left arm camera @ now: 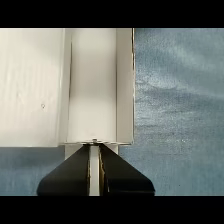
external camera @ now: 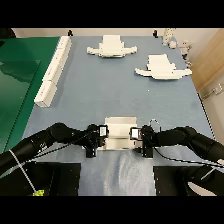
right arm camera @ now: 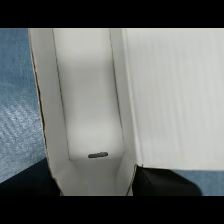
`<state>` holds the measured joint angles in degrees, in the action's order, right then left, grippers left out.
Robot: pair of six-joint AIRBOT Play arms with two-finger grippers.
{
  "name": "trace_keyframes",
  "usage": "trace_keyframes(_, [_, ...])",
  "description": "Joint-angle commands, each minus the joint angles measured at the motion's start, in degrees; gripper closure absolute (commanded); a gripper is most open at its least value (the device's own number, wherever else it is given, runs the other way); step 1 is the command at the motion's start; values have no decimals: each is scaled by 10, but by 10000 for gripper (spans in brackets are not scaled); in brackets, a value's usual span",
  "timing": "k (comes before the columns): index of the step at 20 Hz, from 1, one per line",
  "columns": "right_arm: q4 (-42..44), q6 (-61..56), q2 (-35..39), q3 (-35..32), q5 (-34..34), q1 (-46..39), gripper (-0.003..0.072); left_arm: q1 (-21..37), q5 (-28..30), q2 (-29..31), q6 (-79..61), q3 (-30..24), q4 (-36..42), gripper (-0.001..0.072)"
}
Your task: Fold the box.
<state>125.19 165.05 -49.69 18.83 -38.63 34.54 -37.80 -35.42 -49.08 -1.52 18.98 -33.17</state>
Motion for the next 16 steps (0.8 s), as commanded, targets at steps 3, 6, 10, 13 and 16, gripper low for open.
trace_keyframes(3, [2,0,0,0,0,0,140,-26,40,-21,-25,1,56,613])
trace_keyframes(6, [1,0,0,0,0,0,140,-35,38,-24,-37,1,68,522])
trace_keyframes(10, [2,0,0,0,0,0,140,-37,39,-24,-36,1,68,278])
trace_keyframes(13, [2,0,0,0,0,0,140,-37,39,-24,-30,1,68,278])
trace_keyframes(16, [1,0,0,0,0,0,140,-37,38,-24,-17,1,68,277])
